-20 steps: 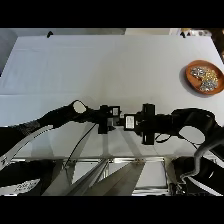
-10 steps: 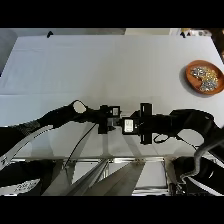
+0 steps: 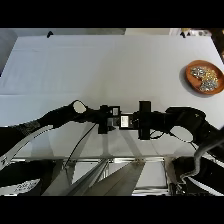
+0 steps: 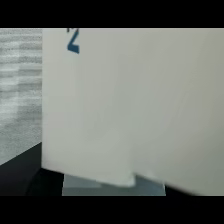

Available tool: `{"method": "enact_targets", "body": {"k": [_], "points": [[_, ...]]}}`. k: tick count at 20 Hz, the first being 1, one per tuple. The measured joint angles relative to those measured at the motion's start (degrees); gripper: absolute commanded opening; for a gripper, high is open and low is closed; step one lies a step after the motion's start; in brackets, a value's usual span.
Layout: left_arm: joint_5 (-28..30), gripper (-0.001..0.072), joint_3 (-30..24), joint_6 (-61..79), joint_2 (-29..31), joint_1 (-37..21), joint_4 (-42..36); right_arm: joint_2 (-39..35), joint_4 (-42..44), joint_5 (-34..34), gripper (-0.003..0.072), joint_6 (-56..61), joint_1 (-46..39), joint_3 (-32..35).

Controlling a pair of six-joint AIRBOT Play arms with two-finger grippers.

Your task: Fold the box and place the chain.

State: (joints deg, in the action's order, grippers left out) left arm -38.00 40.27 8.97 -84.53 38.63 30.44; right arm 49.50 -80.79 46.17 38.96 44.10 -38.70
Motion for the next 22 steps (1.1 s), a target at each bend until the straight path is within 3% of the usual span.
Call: {"method": "enact_targets", "body": {"k": [14, 16, 18, 22], "points": [[0.02, 0.0013, 0.0, 0.0, 0.0, 0.0, 0.0, 1.03, -8.09, -6.75, 0.0035, 11.69, 0.02, 0.26], [0.02, 0.0013, 0.0, 0.09, 0.0, 0.0, 0.04, 1.07, -8.31, -7.48, 0.0107, 12.07, 0.02, 1.16], [0.02, 0.0013, 0.0, 0.13, 0.0, 0.0, 0.11, 1.05, -8.66, -8.63, 0.0124, 12.09, 0.02, 2.25], [0.02, 0.0013, 0.0, 0.11, 0.0, 0.0, 0.09, 0.96, -8.37, -9.16, 0.0399, 12.17, 0.02, 3.52]]}}
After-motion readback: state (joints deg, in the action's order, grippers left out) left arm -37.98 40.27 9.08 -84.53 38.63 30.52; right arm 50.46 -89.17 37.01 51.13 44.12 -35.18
